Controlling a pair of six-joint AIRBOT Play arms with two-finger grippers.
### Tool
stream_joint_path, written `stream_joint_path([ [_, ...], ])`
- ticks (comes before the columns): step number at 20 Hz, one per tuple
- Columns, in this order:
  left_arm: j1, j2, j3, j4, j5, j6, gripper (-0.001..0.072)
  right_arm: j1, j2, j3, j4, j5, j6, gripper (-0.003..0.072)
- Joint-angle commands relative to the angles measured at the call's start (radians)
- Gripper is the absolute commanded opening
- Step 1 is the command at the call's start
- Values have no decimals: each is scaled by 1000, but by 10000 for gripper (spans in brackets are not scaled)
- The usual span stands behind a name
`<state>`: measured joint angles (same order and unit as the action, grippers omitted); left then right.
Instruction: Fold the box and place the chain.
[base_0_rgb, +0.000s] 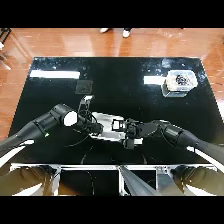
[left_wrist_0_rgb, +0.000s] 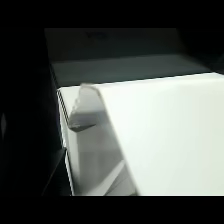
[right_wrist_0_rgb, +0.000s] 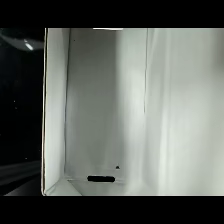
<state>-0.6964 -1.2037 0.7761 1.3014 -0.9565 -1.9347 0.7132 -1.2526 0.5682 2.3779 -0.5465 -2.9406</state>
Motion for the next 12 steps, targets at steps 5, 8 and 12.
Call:
stream_joint_path([
  [5,-7,-95,76,63,-82,-55,467,-1,1,0,0,0,0,187],
  [8,-34,-95,77,122,-83,-122,431,-1,1,0,0,0,0,187],
  [12,-81,-96,77,187,-85,-174,351,-1,1,0,0,0,0,187],
])
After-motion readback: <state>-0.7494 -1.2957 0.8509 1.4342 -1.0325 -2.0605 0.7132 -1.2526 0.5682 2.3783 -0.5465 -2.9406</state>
